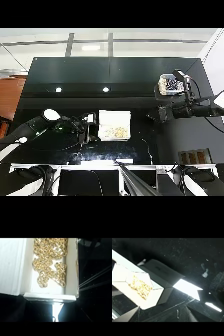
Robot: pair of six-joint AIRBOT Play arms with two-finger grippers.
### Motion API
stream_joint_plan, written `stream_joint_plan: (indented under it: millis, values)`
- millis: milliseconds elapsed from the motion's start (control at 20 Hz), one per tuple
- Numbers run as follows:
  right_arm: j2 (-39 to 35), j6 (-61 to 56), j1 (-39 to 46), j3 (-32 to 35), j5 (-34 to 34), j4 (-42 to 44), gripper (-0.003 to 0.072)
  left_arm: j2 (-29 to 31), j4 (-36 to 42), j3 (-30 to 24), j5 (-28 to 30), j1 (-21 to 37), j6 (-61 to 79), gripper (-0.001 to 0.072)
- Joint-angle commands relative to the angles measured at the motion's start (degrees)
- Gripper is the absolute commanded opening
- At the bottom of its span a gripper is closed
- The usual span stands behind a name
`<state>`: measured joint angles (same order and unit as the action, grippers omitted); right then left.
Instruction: Fold the box and place the chain.
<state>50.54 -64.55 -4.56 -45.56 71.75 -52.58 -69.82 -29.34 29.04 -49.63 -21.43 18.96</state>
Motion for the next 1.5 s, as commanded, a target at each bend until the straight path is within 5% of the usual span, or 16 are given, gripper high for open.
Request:
stream_joint_plan:
  millis: [0, 350, 1450]
  values:
    - [0.0, -0.22, -0.02, 0.0, 0.07, 0.02, 0.0697, 0.04, 0.0, 0.07, 0.09, 0.02, -0.44, 0.0703]
    - [-0.02, -0.2, -0.02, 0.0, 0.04, 0.0, 0.0697, 0.44, -1.73, 1.97, -3.1, 0.0, -1.29, 0.0702]
    - [0.0, -0.31, -0.02, 0.0, -0.24, -0.02, 0.0698, -1.9, -1.49, 2.01, 2.93, -3.56, -3.85, 0.0663]
